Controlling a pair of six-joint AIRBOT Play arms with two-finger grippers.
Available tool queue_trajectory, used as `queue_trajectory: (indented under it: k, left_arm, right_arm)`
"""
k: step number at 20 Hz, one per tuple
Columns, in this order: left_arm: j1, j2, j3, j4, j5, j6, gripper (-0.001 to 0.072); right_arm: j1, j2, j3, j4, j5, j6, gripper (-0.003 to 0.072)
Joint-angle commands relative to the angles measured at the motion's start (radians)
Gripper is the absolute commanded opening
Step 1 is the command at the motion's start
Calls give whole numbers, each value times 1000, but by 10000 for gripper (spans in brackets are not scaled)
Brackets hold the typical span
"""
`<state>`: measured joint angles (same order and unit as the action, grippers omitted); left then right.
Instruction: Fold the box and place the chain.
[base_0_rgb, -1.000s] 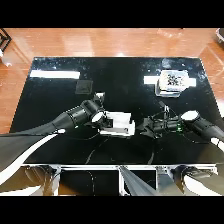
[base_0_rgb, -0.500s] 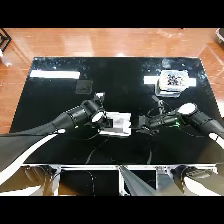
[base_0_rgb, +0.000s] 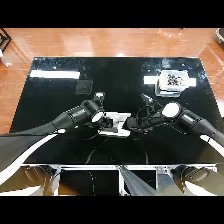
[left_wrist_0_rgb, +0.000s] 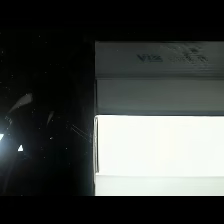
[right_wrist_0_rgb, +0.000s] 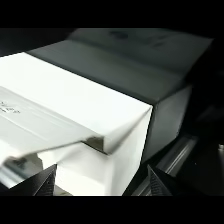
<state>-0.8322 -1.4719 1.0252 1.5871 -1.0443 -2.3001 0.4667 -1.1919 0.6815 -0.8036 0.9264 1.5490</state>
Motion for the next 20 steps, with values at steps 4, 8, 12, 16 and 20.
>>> queue_trajectory:
  k: [4, 8, 12, 16, 20]
  left_arm:
    - [1, 0, 0, 2, 12, 0, 23]
    - [1, 0, 0, 1, 16, 0, 23]
    - [1, 0, 0, 2, 16, 0, 23]
    - [1, 0, 0, 1, 15, 0, 23]
    - [1, 0, 0, 1, 13, 0, 23]
  right_arm:
    - [139, -10, 86, -289, -77, 278, 528]
    - [192, -45, 140, -424, -50, 411, 461]
    - [241, -73, 171, -555, -4, 542, 461]
    - [259, -104, 187, -593, 23, 602, 460]
    - [284, -143, 216, -615, 51, 630, 345]
